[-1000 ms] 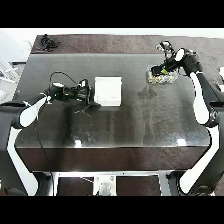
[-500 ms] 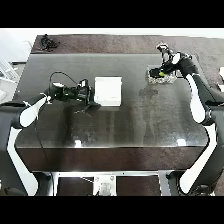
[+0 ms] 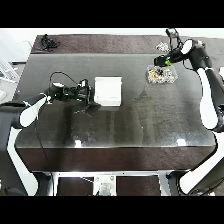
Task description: Fold the box and place the chain.
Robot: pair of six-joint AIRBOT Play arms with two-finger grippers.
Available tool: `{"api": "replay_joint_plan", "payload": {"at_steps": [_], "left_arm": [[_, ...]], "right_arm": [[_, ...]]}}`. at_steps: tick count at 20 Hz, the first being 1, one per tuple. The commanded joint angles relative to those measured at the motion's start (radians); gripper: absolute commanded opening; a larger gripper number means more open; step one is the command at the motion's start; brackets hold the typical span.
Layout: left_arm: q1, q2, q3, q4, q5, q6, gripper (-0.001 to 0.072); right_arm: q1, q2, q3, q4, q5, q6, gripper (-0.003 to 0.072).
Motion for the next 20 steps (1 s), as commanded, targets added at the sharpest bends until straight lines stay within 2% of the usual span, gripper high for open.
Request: {"api": "replay_joint_plan", "payload": {"at_steps": [1,4,12,16,20], "left_arm": [[0.000,0.000,0.000,0.000,0.004,0.000,0.0462],[0.000,0.000,0.000,0.000,0.005,0.000,0.0462],[0.000,0.000,0.000,0.000,0.016,0.000,0.0462],[0.000,0.000,0.000,0.000,0.018,0.000,0.0461],[0.000,0.000,0.000,0.000,0.018,0.000,0.0462]], "right_arm": [[0.049,0.108,0.001,-0.075,0.067,0.001,0.0008],[0.103,0.222,0.001,-0.139,0.080,0.001,0.0007],[0.192,0.489,0.001,-0.163,0.095,0.001,0.0008],[0.281,0.579,0.001,-0.163,0.096,-0.007,0.0009],[0.370,0.610,0.001,-0.161,0.125,-0.007,0.0009]]}}
